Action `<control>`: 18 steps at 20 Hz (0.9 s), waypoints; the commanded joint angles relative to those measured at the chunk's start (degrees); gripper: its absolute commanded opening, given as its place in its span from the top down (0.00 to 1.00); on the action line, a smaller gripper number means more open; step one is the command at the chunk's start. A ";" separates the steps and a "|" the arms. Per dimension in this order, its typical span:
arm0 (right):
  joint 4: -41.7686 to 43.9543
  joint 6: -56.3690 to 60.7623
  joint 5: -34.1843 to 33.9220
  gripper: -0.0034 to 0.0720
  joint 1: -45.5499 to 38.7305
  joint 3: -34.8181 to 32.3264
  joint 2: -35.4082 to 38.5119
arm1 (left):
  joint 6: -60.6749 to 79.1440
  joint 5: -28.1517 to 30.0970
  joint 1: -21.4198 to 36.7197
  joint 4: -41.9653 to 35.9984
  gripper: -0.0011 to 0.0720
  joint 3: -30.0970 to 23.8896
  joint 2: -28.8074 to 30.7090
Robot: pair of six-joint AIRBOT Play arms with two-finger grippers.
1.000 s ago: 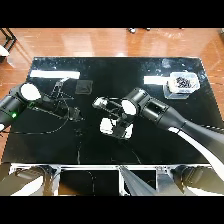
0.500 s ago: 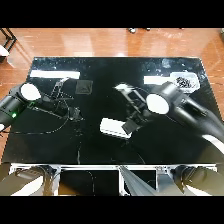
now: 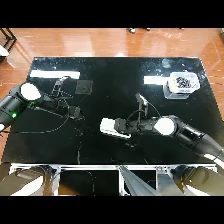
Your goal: Fold the box and place the chain.
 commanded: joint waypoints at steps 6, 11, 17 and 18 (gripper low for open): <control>4.13 -1.53 -1.86 0.93 -1.18 -1.57 -1.53 | 0.00 0.70 0.04 -0.33 0.20 -0.02 -0.04; 2.99 -1.46 -0.85 0.93 -2.16 -2.54 -1.55 | 0.00 0.68 0.04 -0.33 0.20 -0.02 -0.04; 2.97 -1.49 -1.44 0.93 -1.88 -3.61 -2.14 | 0.00 0.70 0.04 -0.33 0.20 -0.02 -0.04; 2.91 -1.51 -1.57 0.93 -1.86 -3.58 -2.43 | 0.00 0.70 0.04 -0.33 0.20 -0.02 -0.04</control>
